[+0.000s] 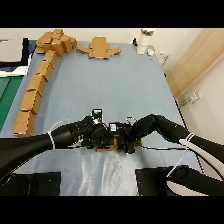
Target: Fold the box.
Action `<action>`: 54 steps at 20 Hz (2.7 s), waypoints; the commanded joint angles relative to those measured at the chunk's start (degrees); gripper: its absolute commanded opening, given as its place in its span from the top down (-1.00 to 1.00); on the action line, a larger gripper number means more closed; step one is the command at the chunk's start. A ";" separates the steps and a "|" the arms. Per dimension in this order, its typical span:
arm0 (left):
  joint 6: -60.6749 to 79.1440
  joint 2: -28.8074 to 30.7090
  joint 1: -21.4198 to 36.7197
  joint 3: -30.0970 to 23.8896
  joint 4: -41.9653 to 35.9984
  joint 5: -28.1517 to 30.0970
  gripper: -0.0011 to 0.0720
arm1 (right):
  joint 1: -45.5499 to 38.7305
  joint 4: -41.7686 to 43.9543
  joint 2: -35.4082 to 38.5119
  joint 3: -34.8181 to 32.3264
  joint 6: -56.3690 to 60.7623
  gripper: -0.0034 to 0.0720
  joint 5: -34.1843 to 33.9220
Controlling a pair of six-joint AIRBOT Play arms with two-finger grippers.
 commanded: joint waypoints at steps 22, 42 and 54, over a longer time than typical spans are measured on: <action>12.46 4.48 10.27 4.79 -16.76 -22.88 -0.33 | 0.02 0.17 -0.04 -0.02 0.11 -0.27 0.04; 90.29 6.78 23.32 -0.09 -25.49 -15.02 0.94 | 0.02 0.17 -0.04 -0.02 0.11 -0.27 0.04; 149.37 14.58 33.09 -27.52 -51.12 9.38 -0.92 | 0.02 0.17 -0.04 -0.02 0.11 -0.27 0.04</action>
